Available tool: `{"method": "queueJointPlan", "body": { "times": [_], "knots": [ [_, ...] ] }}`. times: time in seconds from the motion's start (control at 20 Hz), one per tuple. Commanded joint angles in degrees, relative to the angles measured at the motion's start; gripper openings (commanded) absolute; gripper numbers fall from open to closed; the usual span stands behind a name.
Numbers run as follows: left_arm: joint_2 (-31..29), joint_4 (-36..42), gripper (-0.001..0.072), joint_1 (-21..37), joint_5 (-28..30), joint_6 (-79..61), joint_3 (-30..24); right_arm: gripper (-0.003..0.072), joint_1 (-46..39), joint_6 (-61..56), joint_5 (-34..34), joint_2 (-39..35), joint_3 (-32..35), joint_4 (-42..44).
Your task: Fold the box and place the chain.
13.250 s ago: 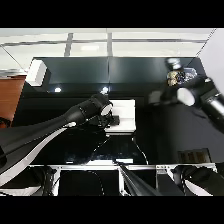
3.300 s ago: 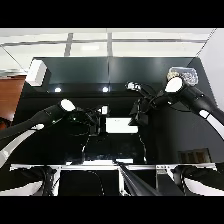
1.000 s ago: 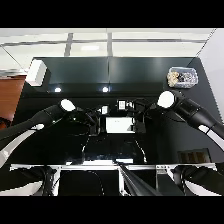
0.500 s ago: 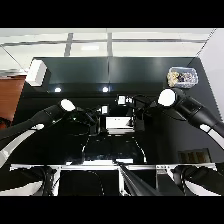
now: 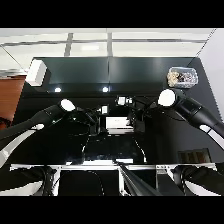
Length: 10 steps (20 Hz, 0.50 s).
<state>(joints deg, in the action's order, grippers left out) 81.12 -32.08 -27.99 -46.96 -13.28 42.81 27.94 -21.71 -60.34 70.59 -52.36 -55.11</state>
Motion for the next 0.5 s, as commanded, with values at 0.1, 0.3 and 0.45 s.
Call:
{"method": "queueJointPlan", "body": {
  "times": [0.1,0.3,0.45],
  "knots": [
    [0.0,0.0,0.0362,0.0,0.0,0.0,0.0,0.0268,0.0,-0.2,-0.1,0.1,0.4,0.0],
    [0.0,0.0,0.0362,0.0,0.0,0.0,0.0,0.0269,0.0,-0.2,-0.8,0.1,0.4,0.0],
    [0.0,0.0,0.0363,0.0,0.0,0.0,0.0,0.0271,0.0,-0.2,-1.0,0.1,0.4,0.0]
  ]
}}
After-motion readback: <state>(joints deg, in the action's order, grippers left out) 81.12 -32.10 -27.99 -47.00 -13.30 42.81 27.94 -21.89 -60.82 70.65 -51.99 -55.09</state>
